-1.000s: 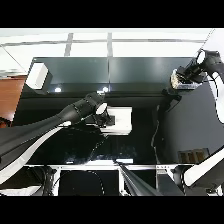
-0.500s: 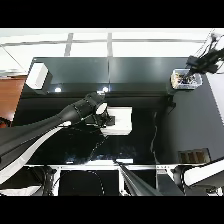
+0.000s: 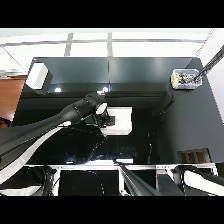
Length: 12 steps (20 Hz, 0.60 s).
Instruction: Fold the box and place the chain.
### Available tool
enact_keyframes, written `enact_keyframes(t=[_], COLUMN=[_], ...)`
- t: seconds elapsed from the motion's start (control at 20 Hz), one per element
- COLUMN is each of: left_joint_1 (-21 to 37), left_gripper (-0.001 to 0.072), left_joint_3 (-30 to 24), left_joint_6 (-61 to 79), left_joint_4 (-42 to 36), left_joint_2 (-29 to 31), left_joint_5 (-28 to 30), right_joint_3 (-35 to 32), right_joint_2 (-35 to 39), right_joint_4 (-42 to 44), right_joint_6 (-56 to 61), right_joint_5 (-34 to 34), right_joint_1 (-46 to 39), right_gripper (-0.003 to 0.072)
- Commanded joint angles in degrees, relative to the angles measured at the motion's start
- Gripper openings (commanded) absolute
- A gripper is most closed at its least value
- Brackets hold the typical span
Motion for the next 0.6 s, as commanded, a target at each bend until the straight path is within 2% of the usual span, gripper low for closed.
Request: enact_keyframes(t=[0.0, 0.1, 0.3, 0.55], left_joint_1=[0.04, 0.04, 0.04, 0.04], left_gripper=[0.0028, 0.0028, 0.0029, 0.0029], left_joint_3=[0.04, 0.04, 0.04, 0.04], left_joint_6=[0.00, 0.00, 0.00, 0.00], left_joint_4=[-0.09, -0.09, -1.46, -1.53], left_joint_2=[-0.02, -0.02, -0.02, -0.02], left_joint_5=[-0.02, -0.02, 0.00, 0.02], right_joint_3=[0.04, -0.02, -1.31, -1.84], right_joint_2=[8.17, 10.64, 13.42, 14.12], right_joint_4=[9.88, 15.34, 25.73, 26.73], right_joint_6=[-3.74, -9.11, -11.52, -13.20], right_joint_5=[3.37, 9.35, 17.57, 23.63], right_joint_1=[0.02, 0.00, 2.43, 13.90], right_gripper=[0.0007, 0.0008, 0.0009, 0.0008])
